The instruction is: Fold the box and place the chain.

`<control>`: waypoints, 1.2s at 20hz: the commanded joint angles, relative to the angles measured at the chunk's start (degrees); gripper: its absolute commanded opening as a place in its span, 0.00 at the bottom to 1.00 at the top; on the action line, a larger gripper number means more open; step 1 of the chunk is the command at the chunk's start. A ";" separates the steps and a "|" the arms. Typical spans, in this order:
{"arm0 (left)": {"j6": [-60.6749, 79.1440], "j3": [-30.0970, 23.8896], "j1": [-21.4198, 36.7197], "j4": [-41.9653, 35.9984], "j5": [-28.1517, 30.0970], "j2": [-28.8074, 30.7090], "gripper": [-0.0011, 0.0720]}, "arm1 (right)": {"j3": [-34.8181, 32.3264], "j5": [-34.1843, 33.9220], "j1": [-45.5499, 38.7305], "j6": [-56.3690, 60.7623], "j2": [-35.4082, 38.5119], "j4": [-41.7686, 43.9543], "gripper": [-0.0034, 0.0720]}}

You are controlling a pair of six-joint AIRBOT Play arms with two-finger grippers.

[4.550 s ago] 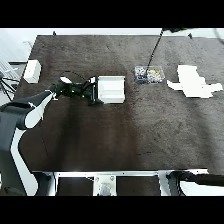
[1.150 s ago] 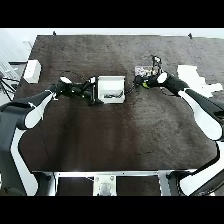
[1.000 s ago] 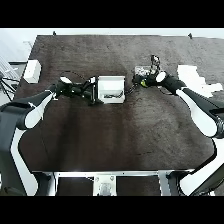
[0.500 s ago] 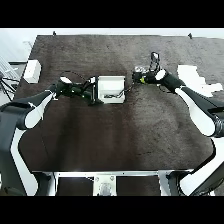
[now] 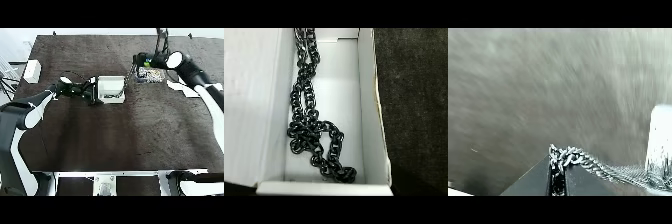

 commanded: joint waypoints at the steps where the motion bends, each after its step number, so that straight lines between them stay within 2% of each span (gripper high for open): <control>1: 0.00 -0.02 0.04 0.00 0.00 -0.02 0.49 | 0.07 0.39 1.99 0.11 7.56 -3.87 0.04; 9: 0.00 -0.02 0.04 0.00 0.00 -0.02 0.49 | 0.07 0.42 7.23 0.11 14.84 -7.82 0.04; 18: 0.00 -0.02 0.04 0.00 0.00 -0.02 0.49 | 0.07 0.24 15.21 0.11 15.15 -7.82 0.04; 24: 0.00 -0.02 0.04 0.00 0.00 -0.02 0.49 | -0.66 -0.33 16.41 0.59 13.90 -7.72 0.04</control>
